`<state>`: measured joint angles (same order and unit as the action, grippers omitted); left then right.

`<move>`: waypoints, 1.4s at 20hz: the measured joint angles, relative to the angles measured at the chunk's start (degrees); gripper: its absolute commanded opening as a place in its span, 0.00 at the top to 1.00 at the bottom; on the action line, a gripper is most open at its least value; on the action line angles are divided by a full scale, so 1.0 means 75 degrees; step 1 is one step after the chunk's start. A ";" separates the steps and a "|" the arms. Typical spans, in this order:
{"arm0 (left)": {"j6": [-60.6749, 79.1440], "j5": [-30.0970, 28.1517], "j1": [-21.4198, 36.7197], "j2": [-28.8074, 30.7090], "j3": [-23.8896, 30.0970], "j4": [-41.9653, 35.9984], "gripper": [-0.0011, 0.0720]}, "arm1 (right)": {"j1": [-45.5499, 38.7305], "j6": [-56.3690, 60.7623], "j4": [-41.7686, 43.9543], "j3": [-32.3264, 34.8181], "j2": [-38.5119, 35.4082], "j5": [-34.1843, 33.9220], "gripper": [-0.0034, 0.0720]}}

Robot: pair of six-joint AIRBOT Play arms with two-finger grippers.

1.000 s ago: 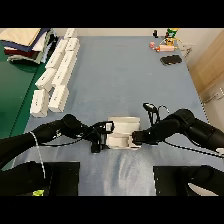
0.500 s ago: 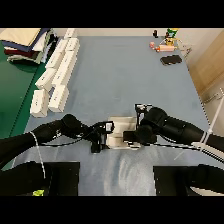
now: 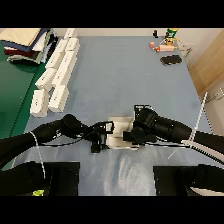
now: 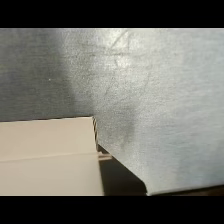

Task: Fold the box.

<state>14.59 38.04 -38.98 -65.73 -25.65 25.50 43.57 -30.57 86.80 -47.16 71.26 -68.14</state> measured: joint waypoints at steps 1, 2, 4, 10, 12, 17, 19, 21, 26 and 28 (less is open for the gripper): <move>0.0000 0.0000 0.0000 0.0000 0.0000 0.0000 0.42 | 0.0003 0.0015 -0.0015 -0.0006 0.0006 -0.0015 0.95; 0.0000 0.0000 0.0000 0.0000 0.0000 0.0000 0.42 | 0.0006 0.0032 -0.0038 -0.0006 0.0012 -0.0026 0.95; -0.0003 0.0000 0.0000 0.0000 0.0000 -0.0003 0.42 | 0.0020 0.0044 -0.0070 -0.0006 0.0017 -0.0082 0.83; -0.0015 0.0003 0.0000 0.0000 0.0000 -0.0009 0.42 | 0.0015 -0.0326 0.0009 -0.0134 -0.0090 -0.0175 0.35; -0.0015 0.0003 0.0000 0.0000 0.0000 -0.0009 0.42 | 0.0017 -0.0472 0.0064 -0.0242 -0.0213 -0.0213 0.35; -0.0012 0.0003 0.0000 0.0000 0.0000 -0.0009 0.42 | 0.0003 -0.0650 0.0052 -0.0662 -0.0755 -0.0909 0.35; -0.0012 0.0000 0.0000 0.0000 0.0000 -0.0009 0.42 | 0.0003 -0.0688 -0.0041 -0.0787 -0.1122 -0.1212 0.52; -0.0012 0.0003 0.0000 0.0000 0.0000 -0.0009 0.42 | 0.0000 -0.0717 -0.0227 -0.0851 -0.1530 -0.1501 0.88; -0.0009 0.0003 0.0000 0.0000 0.0000 -0.0009 0.42 | -0.0562 -0.1125 -0.1043 -0.0810 -0.2154 -0.2436 0.95; -0.0009 0.0003 0.0000 0.0000 0.0000 -0.0009 0.42 | -0.1154 -0.1594 -0.1125 -0.0612 -0.2194 -0.2486 0.95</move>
<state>14.52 38.06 -38.98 -65.73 -25.65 25.43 34.92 -42.52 78.37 -51.75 54.81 -86.78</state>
